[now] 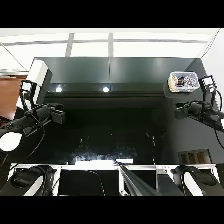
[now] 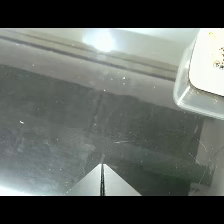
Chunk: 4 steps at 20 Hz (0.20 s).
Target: Fold the box and place the chain.
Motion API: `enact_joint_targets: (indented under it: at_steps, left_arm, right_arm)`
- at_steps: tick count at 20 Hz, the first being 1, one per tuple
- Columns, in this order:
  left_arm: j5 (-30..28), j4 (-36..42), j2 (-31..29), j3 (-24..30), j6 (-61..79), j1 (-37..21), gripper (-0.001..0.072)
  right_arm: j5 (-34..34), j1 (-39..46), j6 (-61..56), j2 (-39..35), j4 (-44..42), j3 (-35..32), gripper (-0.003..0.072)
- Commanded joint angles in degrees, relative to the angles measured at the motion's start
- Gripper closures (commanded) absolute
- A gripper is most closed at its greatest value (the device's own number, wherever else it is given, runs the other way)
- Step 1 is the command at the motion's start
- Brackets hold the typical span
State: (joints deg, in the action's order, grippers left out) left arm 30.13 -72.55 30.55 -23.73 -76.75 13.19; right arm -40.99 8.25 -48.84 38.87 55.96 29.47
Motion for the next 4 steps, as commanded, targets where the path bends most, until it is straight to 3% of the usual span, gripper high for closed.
enact_joint_targets:
  at_steps: [1, 4]
  left_arm:
    - [-0.07, 0.00, -0.04, 0.04, 0.02, 0.02, 0.0682]
    - [-0.07, 0.00, -0.04, 0.04, 0.02, 0.02, 0.0682]
  right_arm:
    - [0.07, -0.04, 0.02, -0.02, 0.02, -0.02, 0.0674]
    - [0.09, -0.04, 0.02, -0.02, 0.02, 0.00, 0.0674]
